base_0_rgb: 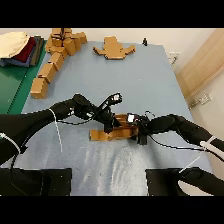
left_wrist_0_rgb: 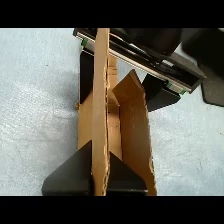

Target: Fold the box.

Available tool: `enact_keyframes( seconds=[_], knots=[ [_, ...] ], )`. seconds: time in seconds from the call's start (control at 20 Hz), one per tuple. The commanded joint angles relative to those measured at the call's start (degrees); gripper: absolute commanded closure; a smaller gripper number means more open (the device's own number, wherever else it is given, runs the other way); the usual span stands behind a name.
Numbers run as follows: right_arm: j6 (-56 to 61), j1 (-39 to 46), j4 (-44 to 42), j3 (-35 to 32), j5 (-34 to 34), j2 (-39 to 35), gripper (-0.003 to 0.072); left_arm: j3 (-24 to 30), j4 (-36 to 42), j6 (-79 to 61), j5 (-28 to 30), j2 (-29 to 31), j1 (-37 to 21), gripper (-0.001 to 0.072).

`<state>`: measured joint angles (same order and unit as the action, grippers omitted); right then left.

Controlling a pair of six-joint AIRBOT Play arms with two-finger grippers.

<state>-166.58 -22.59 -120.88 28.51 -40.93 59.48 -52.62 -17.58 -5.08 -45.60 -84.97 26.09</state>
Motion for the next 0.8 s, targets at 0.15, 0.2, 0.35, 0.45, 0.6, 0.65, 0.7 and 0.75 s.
enact_keyframes(
  seconds=[0.15, 0.2, 0.35, 0.45, 0.6, 0.65, 0.7, 0.75],
  knots=[
    [0.02, -0.02, 0.11, 0.20, -1.11, -2.86, -0.0015, -0.07, 0.00, -0.02, 0.04, 0.00, 0.00, 0.0697],
    [0.02, -0.02, 0.26, 0.22, -1.07, -2.49, 0.0054, -0.07, 0.00, -0.02, 0.02, 0.00, 0.00, 0.0697],
    [0.00, -0.02, 0.31, 0.22, -0.04, -0.39, 0.0123, -0.07, 0.00, -0.02, 0.02, 0.02, 0.00, 0.0698],
    [0.00, -0.02, 0.35, 0.22, 0.15, 0.44, 0.0141, -0.07, 0.00, -0.02, 0.02, 0.00, 0.00, 0.0697],
    [0.02, -0.04, 0.22, 0.22, -0.13, 0.46, 0.0176, -0.07, 0.00, -0.02, 0.00, 0.00, 0.00, 0.0697],
    [0.02, -0.04, 0.22, 0.22, -0.15, 0.44, 0.0175, -0.07, 0.02, 0.28, -0.46, 0.02, 0.00, 0.0697],
    [0.02, -0.04, 0.17, 0.22, -0.17, 0.44, 0.0175, -0.07, 0.42, 1.79, -1.49, 0.02, 0.00, 0.0697],
    [0.02, -0.04, 0.13, 0.22, -0.26, 0.44, 0.0175, -0.09, 0.68, 3.32, -1.99, 0.02, 0.00, 0.0697]
  ],
)
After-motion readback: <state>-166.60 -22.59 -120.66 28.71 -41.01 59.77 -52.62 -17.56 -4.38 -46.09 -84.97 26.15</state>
